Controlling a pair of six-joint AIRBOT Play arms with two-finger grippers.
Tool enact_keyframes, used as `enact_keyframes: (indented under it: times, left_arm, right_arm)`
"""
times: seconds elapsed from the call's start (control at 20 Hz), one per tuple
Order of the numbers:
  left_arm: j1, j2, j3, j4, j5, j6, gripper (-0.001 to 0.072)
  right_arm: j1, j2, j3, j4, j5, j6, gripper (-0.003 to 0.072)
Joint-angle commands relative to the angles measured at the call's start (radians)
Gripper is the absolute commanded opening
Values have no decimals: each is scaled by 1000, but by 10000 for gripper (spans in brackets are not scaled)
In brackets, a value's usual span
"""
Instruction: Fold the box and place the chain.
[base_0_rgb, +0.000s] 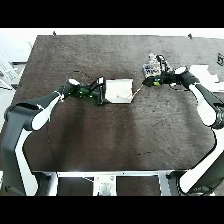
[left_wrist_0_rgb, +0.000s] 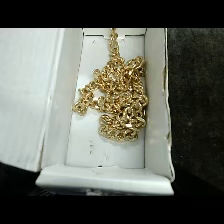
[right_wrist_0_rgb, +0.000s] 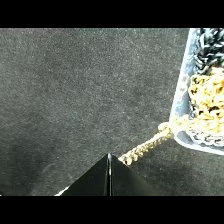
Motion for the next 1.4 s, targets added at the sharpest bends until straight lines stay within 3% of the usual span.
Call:
enact_keyframes:
  times: [0.0,0.05,0.15,0.2,0.25,0.35,0.6,1.05,1.2,1.35]
  left_arm:
    - [1,1,0,0,0,0,514]
    - [1,1,0,0,0,0,514]
    - [1,1,0,0,1,0,515]
    - [1,1,0,0,0,0,514]
    - [1,1,0,0,0,0,515]
    - [1,1,0,0,0,0,514]
    - [1,1,0,0,0,0,514]
    - [1,1,0,0,0,0,515]
    - [1,1,0,0,0,0,514]
    - [1,1,0,0,-2,0,514]
  right_arm:
    - [-2,49,2,3,44,21,152]
    - [-2,72,2,3,51,25,213]
    - [-3,93,2,-13,38,72,247]
    - [-3,85,-2,-39,19,122,314]
    - [2,67,-2,-60,15,173,319]
    - [28,30,-4,-61,16,216,406]
    - [100,26,-6,-341,-69,354,438]
    - [106,116,-9,-382,-70,429,437]
    - [101,79,-32,-417,-141,533,510]
    - [120,41,-33,-408,-215,523,503]
